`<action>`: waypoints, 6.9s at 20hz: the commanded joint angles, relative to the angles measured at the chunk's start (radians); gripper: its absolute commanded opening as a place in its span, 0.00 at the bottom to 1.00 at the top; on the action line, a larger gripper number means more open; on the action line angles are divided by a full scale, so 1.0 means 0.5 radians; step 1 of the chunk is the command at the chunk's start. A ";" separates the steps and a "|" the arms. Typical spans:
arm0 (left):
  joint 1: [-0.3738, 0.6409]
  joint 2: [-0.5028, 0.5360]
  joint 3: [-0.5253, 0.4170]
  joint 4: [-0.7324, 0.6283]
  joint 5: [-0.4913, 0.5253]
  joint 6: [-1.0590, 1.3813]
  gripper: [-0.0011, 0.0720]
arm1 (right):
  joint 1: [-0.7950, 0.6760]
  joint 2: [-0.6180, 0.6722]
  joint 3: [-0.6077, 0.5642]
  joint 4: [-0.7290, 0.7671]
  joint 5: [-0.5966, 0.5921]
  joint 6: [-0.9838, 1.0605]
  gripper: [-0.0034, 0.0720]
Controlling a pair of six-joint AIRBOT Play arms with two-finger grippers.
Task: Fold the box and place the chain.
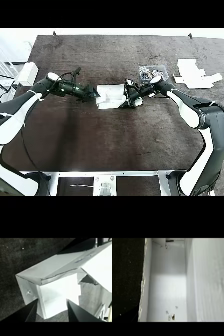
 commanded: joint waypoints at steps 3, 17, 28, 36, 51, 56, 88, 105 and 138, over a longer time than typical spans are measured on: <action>-0.109 0.001 0.139 0.451 -0.008 -0.503 0.59 | 0.002 0.000 -0.001 0.001 0.001 0.000 0.72; -0.267 0.001 0.205 0.625 0.049 -0.851 0.59 | 0.002 0.000 -0.001 0.001 0.001 -0.001 0.72; -0.390 -0.002 0.346 1.109 0.111 -1.212 0.59 | 0.002 0.000 -0.001 0.000 0.001 0.000 0.72; -0.508 -0.080 0.452 1.299 0.071 -1.434 0.59 | 0.002 0.000 -0.001 0.000 0.001 -0.001 0.72; -0.581 -0.237 0.828 1.497 -0.349 -1.624 0.59 | 0.002 0.000 -0.001 0.001 0.001 0.000 0.72; -0.620 -0.336 0.929 1.609 -0.477 -1.712 0.59 | 0.002 0.000 -0.001 0.000 0.001 0.000 0.72; -0.717 -0.531 1.199 1.946 -0.667 -1.788 0.43 | 0.002 0.000 -0.001 0.000 0.001 -0.001 0.72; -0.727 -0.562 1.199 1.946 -0.642 -1.791 0.04 | 0.002 0.000 -0.001 0.001 0.001 0.000 0.72; -0.365 0.920 -0.337 1.288 0.533 -0.019 0.77 | 0.002 0.000 -0.001 0.001 0.001 0.000 0.72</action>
